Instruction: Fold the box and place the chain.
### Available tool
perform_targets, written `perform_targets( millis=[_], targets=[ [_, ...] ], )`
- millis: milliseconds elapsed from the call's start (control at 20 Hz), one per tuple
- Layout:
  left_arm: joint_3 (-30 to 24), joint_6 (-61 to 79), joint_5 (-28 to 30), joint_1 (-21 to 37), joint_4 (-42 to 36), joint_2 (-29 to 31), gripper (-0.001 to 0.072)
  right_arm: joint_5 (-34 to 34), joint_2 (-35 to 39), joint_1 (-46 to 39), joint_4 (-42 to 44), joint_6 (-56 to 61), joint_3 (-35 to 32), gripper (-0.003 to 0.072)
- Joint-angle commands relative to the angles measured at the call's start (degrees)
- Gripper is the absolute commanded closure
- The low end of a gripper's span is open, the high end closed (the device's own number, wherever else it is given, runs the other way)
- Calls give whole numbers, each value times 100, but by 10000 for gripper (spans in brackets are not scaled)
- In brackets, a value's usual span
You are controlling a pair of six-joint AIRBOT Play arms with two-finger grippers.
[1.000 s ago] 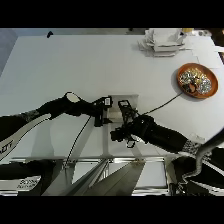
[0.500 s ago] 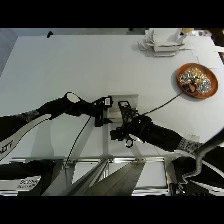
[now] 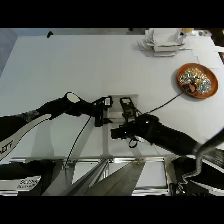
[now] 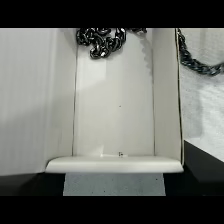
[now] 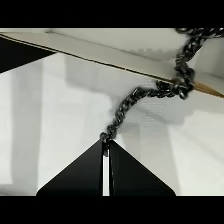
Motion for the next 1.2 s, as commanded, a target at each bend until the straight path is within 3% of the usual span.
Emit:
perform_targets(
  millis=[0,200,550,950,1150],
  targets=[
    [0,0,87,7,0,-4,555,184,874,2,-400,20,7,672],
    [0,0,87,7,2,-4,555,101,1665,-4,-1429,363,4,671],
    [0,0,87,7,0,-4,555,-282,1692,-4,-3036,793,4,671],
    [0,0,85,7,0,-4,555,-575,1639,-540,-3051,876,4,671],
    [0,0,85,7,0,-4,555,-1609,1639,-671,-2962,887,4,671]
  ],
)
